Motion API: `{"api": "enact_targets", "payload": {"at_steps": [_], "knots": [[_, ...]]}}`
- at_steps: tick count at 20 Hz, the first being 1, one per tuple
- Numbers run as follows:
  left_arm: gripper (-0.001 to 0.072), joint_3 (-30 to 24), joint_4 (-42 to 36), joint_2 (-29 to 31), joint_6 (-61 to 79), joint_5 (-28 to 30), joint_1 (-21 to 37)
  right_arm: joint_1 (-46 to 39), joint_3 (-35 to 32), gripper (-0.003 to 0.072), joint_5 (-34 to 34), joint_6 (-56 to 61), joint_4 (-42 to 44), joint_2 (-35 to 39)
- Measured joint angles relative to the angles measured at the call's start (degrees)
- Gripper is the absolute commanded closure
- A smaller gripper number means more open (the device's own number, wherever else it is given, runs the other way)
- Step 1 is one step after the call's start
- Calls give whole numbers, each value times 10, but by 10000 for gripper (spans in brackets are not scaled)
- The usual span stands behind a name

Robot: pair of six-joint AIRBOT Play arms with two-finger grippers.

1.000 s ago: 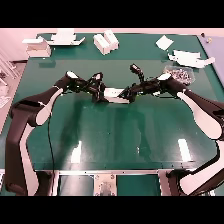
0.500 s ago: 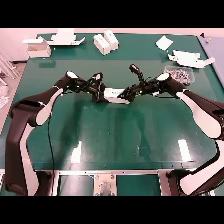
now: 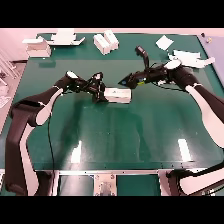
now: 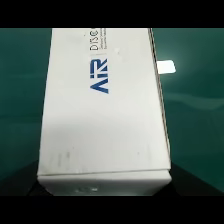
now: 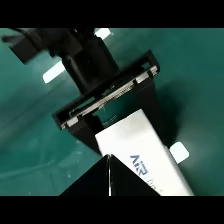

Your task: Fold the box and place the chain.

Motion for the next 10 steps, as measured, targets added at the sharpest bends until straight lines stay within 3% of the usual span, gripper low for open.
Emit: {"api": "enact_targets", "payload": {"at_steps": [5,10], "knots": [[305,0,0,0,0,-1,0,1,-2,686,3,86,-6,70],[305,0,0,0,0,-1,0,-2,-81,686,-43,183,-115,209]]}}
